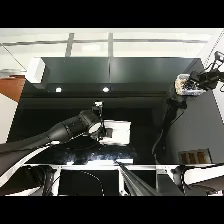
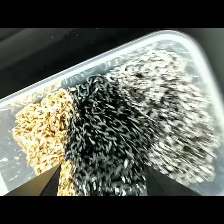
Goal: Fold the box and place the chain.
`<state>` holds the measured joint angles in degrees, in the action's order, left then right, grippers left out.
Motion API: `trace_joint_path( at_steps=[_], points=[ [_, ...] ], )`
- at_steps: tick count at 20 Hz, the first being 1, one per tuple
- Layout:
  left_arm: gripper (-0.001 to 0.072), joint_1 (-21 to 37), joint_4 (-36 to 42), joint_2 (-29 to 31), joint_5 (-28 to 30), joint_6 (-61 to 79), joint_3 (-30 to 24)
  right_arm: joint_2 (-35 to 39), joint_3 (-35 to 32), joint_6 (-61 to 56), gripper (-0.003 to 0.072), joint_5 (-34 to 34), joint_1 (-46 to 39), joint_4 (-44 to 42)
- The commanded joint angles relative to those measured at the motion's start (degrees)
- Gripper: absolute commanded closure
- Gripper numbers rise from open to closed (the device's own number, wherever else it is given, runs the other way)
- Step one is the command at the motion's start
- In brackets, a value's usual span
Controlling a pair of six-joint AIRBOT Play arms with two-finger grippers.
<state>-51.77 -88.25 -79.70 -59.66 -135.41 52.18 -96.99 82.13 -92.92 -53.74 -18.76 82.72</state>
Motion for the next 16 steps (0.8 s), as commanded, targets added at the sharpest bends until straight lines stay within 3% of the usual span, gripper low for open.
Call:
trace_joint_path(
  at_steps=[1, 6, 7, 8, 9, 10, 16],
  points=[
    [0.0677, 0.0, 0.0, 0.0, 0.8, 0.0, 0.0, -3.8, 1.5, 1.5, 0.0163, 0.6, -0.4, -1.7],
    [0.0677, 0.0, 0.2, 0.0, 0.7, 0.0, 0.0, -6.0, 1.5, 1.5, 0.0164, 1.1, -0.4, -1.7],
    [0.0678, 0.0, 0.3, 0.0, 0.7, 0.0, 0.0, -6.3, 1.5, 1.5, 0.0201, 1.0, -0.4, -1.9],
    [0.0677, 0.0, 0.3, 0.0, 0.7, 0.0, 0.0, -6.3, 1.6, 1.5, 0.0461, 0.7, -0.4, -1.9],
    [0.0677, 0.0, 0.3, 0.0, 0.7, 0.0, 0.0, -6.3, 2.2, 1.9, 0.0615, -0.4, -0.4, -1.9],
    [0.0678, 0.0, 0.3, 0.0, 0.7, 0.0, 0.0, -6.2, 3.3, 3.3, 0.0648, -1.9, -0.4, -1.9],
    [0.0678, 0.0, 0.3, 0.0, 1.1, 0.0, 0.0, -3.7, 14.5, 7.7, 0.0649, -13.6, -0.6, -1.7]
  ],
)
